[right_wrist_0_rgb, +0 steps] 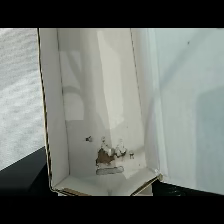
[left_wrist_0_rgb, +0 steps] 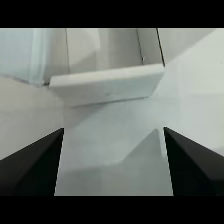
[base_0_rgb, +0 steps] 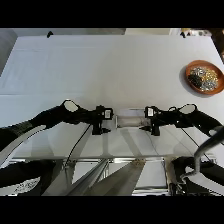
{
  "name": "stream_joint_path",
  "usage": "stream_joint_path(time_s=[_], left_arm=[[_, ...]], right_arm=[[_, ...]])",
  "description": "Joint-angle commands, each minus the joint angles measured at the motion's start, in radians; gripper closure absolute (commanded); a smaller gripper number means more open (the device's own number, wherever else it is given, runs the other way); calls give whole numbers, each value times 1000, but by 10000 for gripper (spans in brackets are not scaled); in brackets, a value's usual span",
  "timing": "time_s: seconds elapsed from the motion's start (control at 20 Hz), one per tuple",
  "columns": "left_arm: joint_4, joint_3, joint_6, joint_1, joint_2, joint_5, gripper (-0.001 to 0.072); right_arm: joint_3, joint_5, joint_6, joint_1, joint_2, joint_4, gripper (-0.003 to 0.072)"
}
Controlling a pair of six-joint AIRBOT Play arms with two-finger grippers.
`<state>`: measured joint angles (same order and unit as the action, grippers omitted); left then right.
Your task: Fold the box and place the chain.
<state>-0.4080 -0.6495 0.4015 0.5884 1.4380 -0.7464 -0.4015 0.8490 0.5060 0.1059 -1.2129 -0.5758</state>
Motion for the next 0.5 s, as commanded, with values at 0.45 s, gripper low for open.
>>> stream_joint_path(time_s=[0.45], left_arm=[[-26, -63, -95, 34, 32, -35, -5]], right_arm=[[-1, 0, 0, 0, 1, 0, 387]])
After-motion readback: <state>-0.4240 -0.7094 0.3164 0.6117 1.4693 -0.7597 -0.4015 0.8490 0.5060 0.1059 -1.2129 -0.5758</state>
